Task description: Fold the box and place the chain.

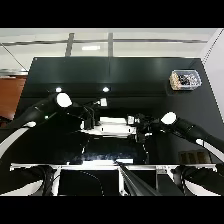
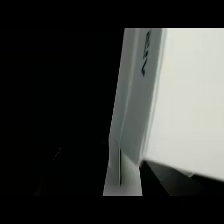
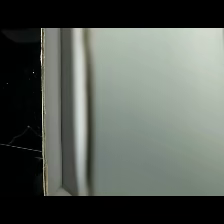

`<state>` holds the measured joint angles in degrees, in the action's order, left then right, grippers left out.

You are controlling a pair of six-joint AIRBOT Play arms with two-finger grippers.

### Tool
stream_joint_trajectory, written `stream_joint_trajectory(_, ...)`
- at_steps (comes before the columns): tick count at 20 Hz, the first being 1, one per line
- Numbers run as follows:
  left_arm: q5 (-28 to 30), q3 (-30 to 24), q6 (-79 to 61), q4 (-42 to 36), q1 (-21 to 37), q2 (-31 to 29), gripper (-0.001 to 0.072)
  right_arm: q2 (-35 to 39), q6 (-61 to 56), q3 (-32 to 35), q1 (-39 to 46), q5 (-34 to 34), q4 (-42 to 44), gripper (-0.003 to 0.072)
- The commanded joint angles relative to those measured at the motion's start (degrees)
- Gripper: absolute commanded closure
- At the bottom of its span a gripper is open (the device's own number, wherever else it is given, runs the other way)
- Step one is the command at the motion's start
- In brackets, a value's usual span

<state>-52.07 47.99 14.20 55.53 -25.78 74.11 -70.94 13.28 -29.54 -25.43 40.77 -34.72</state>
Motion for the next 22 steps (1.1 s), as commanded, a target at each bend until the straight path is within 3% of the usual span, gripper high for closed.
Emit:
stream_joint_trajectory(1, -8.39, 0.02, 13.7, 5.7, 4.09, -5.35, 0.0176, -0.04, 0.02, 0.04, -0.04, 0.11, -0.02, 0.0217)
stream_joint_trajectory(2, -11.54, 0.02, 18.43, 5.66, 5.4, -6.78, 0.0194, -0.04, 0.02, 0.04, -0.04, 0.11, -0.02, 0.0217)
stream_joint_trajectory(3, -14.53, 0.02, 23.39, 5.51, 6.34, -7.78, 0.0371, -0.04, 0.02, 0.04, -0.04, 0.11, -0.02, 0.0217)
stream_joint_trajectory(4, -18.4, 0.02, 27.56, 5.42, 6.97, -8.5, 0.069, -0.04, 0.02, 0.04, -0.04, 0.11, -0.02, 0.0217)
stream_joint_trajectory(6, -25.16, -0.5, 29.88, 0.22, 6.95, -9.09, 0.0685, -0.04, 0.02, 0.04, -0.04, 0.11, -0.02, 0.0217)
stream_joint_trajectory(8, -24.33, -3.37, 28.94, -13.35, 6.12, -9.44, 0.0685, -0.04, 0.02, 0.04, -0.04, 0.09, -0.02, 0.0217)
stream_joint_trajectory(11, -11.47, -9.77, 23.54, -35.32, 4.24, -9.05, 0.0684, -0.04, 0.02, 0.04, -0.04, 0.04, 0.0, 0.0217)
stream_joint_trajectory(12, -6.1, -11.04, 21.09, -38.77, 3.74, -8.66, 0.0684, -0.04, 0.02, 0.04, -0.04, 0.04, 0.0, 0.0217)
stream_joint_trajectory(14, 4.09, -11.78, 20.46, -39.56, 3.02, -7.34, 0.0684, -0.04, 0.02, 0.04, -0.04, 0.04, 0.0, 0.0217)
stream_joint_trajectory(16, 10.49, -11.76, 20.39, -39.82, 2.89, -5.88, 0.0683, -0.04, 0.02, 0.04, -0.04, 0.07, 0.0, 0.0217)
stream_joint_trajectory(22, 11.85, -11.69, 12.94, -39.95, 1.55, -0.7, 0.0684, -0.04, 0.02, 0.04, -0.04, 0.07, 0.07, 0.0217)
